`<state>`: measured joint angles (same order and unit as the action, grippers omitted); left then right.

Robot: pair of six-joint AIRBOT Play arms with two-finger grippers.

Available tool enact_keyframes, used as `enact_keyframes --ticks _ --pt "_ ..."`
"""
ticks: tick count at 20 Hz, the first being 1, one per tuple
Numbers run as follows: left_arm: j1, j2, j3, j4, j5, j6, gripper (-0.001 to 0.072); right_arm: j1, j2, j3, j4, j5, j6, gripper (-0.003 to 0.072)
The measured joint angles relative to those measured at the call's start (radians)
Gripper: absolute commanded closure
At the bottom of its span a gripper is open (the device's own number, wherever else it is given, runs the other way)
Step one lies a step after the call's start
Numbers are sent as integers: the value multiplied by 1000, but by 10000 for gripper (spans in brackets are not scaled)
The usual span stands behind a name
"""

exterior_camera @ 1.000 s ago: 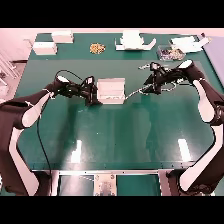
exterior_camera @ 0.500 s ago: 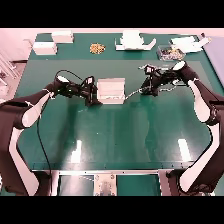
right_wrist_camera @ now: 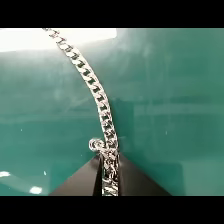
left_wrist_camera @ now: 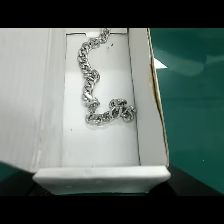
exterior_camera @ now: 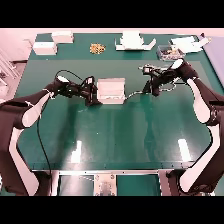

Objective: Fold the box and place the chain.

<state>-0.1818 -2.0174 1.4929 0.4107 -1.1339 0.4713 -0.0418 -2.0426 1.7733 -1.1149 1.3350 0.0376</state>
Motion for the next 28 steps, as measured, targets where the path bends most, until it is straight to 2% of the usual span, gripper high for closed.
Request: enact_keyframes --ticks 5,12,17,21,25,28 --pt "0 0 0 0 0 0 291 48 45 -3 49 20 62 682" --pt "0 0 0 0 0 0 292 114 188 1 106 82 190 682" --pt "0 0 0 0 0 0 292 129 320 1 107 127 300 682" --pt "0 0 0 0 0 0 292 169 473 1 109 136 378 682" --pt "0 0 0 0 0 0 292 249 623 1 110 70 420 682" --pt "0 0 0 0 0 0 292 316 694 8 111 -45 431 683"
